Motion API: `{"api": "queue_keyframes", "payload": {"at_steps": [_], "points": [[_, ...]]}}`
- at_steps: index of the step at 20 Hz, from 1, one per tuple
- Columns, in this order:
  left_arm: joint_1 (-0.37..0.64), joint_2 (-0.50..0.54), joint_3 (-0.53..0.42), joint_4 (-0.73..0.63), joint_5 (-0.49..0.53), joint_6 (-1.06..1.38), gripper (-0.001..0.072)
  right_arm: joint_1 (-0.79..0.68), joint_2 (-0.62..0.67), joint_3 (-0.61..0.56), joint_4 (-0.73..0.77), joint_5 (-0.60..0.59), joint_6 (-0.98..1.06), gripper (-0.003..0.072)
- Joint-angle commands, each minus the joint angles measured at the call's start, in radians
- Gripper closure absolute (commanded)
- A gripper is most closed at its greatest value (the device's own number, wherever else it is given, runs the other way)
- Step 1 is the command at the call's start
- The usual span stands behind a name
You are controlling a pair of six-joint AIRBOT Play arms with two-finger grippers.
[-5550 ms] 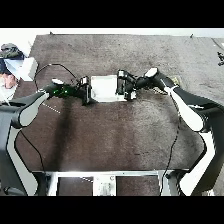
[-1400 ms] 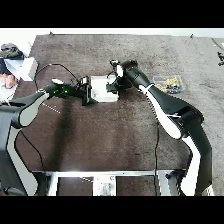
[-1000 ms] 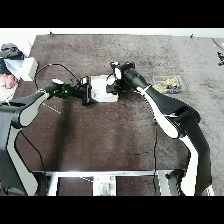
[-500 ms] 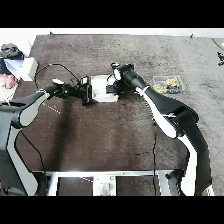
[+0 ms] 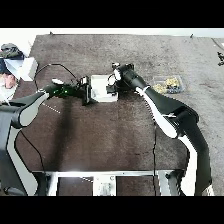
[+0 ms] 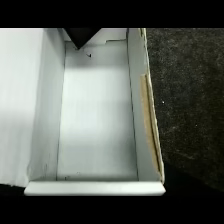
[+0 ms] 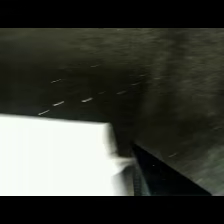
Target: Fold the box and place the chain.
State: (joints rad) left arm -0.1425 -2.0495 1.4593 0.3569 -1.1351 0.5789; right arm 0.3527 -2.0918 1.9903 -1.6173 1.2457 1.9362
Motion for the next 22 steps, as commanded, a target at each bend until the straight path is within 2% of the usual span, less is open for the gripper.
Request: {"api": "queue_keyframes", "payload": {"at_steps": [1,7,9,11,14,18,20,22], "points": [[0.000,-0.001,0.000,-0.001,0.001,-0.002,0.0435,-0.001,0.039,0.002,-0.008,0.020,-0.023,0.0304],[0.000,0.000,0.000,-0.001,0.001,-0.002,0.0435,0.003,0.105,-0.001,-0.003,0.133,-0.132,0.0304],[0.000,-0.001,0.000,-0.001,0.001,-0.002,0.0435,0.004,0.162,-0.003,-0.002,0.089,-0.187,0.0305],[0.000,-0.001,0.000,-0.001,0.000,-0.002,0.0435,0.008,0.270,-0.047,-0.003,-0.015,-0.225,0.0306],[0.000,0.000,0.000,-0.001,0.001,-0.002,0.0435,-0.004,0.464,-0.222,-0.039,-0.135,-0.267,0.0305],[0.000,0.000,0.000,-0.001,0.001,-0.002,0.0435,-0.110,0.732,-0.594,-0.088,-0.420,-0.264,0.0307],[0.000,0.000,0.000,-0.001,0.001,-0.002,0.0435,-0.212,0.807,-0.729,-0.088,-0.530,-0.261,0.0306],[0.000,-0.001,0.000,-0.001,0.001,-0.002,0.0435,-0.334,0.811,-0.784,-0.087,-0.551,-0.261,0.0306]]}}
